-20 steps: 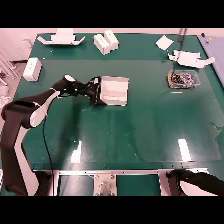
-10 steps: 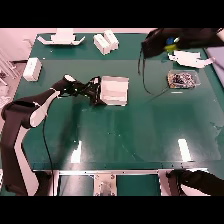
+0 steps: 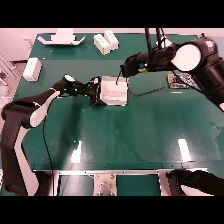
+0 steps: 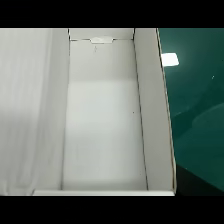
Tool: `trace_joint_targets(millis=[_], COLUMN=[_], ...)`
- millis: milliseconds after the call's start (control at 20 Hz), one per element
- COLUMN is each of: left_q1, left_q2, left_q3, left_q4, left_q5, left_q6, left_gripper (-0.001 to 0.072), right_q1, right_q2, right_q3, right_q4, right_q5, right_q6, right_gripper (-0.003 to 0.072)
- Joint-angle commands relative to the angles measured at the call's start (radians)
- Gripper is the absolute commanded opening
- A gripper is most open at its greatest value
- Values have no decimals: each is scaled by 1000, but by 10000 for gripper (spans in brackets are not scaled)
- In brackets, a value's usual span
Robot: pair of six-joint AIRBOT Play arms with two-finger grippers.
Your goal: Fold the box and place the chain.
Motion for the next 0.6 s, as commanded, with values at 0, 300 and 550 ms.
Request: trace_joint_targets(millis=[0,300,550], left_q1=[1,1,1], left_q2=[1,1,1], left_q3=[1,1,1], left_q4=[0,0,0], left_q5=[0,-18,-18], left_q6=[0,1,1], left_gripper=[396,396,396], right_q1=[2,2,2], right_q2=[-30,-146,-217], right_q3=[-48,-78,-90], right_q4=[36,98,134], right_q5=[-66,-148,-147], right_q6=[-4,-61,-76], right_gripper=[15,15,16])
